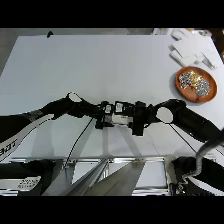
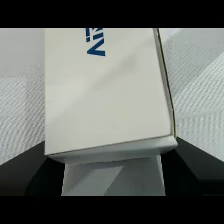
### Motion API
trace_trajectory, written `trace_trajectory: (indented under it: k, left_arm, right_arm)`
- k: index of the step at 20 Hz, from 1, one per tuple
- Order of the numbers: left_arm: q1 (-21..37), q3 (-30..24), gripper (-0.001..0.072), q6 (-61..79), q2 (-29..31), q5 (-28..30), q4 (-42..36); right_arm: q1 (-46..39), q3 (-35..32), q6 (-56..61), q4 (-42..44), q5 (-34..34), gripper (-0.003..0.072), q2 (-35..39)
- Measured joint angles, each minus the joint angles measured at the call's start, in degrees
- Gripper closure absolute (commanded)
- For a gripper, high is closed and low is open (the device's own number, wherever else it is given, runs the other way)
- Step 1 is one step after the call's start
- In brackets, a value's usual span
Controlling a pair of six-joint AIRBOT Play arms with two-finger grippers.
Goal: Fold the box and place the chain.
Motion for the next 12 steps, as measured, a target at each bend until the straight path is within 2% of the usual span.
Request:
trace_trajectory:
  k: [2, 3, 4, 5, 12]
  left_arm:
    - [0.0, 0.0, 0.0514, -0.13, 0.0, 0.15, 0.0]
    - [0.0, 0.0, 0.0514, -0.15, 0.0, 0.22, -0.02]
    - [0.0, 0.0, 0.0514, -0.15, 0.0, 0.26, -0.02]
    - [0.0, 0.0, 0.0514, -0.17, 0.0, 0.28, -0.02]
    - [0.0, 0.0, 0.0514, -0.22, 0.0, 0.39, -0.04]
  right_arm:
    - [-0.13, 0.35, -0.02, 1.11, -0.7, 0.0319, 0.96]
    - [-0.44, 0.52, -0.02, 1.86, -0.9, 0.044, 1.33]
    - [-1.09, 0.72, -0.07, 2.56, -1.09, 0.0622, 1.64]
    - [-1.92, 0.83, -0.04, 3.15, -1.29, 0.0669, 1.79]
    - [-5.27, 0.98, 0.07, 6.03, 2.49, 0.067, -0.26]
